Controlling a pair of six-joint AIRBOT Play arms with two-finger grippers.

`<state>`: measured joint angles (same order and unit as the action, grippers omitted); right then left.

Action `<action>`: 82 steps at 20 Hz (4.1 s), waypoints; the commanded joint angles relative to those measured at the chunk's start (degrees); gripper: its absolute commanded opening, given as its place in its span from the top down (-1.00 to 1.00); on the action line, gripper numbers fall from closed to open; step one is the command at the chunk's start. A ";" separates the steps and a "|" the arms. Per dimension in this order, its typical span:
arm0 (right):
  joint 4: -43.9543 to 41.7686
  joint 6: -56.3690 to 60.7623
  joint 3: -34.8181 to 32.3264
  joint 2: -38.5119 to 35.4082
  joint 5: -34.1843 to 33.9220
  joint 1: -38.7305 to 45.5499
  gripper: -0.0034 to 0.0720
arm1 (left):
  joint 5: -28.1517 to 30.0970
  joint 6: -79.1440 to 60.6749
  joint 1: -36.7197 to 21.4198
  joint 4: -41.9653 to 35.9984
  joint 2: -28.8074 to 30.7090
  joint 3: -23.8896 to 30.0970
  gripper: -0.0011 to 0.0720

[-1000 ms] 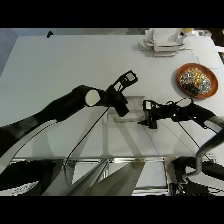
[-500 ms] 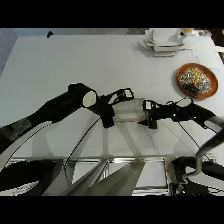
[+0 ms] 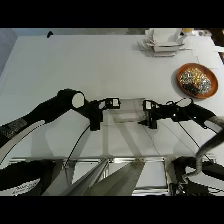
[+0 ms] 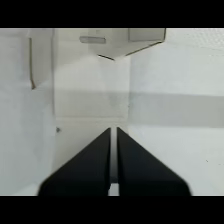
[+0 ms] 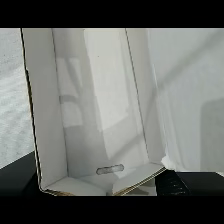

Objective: Fold the box and place the chain.

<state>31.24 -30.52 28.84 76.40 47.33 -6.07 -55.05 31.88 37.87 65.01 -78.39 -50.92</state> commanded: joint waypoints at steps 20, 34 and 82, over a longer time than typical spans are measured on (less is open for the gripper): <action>0.00 0.02 0.00 0.02 0.00 -0.04 -0.54 | 12.61 -21.57 2.29 -7.65 -2.80 1.49 -0.10; 0.00 0.02 0.00 0.02 0.02 -0.04 -0.54 | 16.15 -21.44 4.24 -10.60 -2.97 1.49 0.43; 0.00 0.02 0.00 0.02 0.00 -0.07 -0.54 | 4.09 43.10 -11.41 -14.71 -3.48 4.85 0.94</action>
<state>31.24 -30.48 28.84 76.40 47.33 -6.07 -53.41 72.93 26.61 56.23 -77.95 -46.33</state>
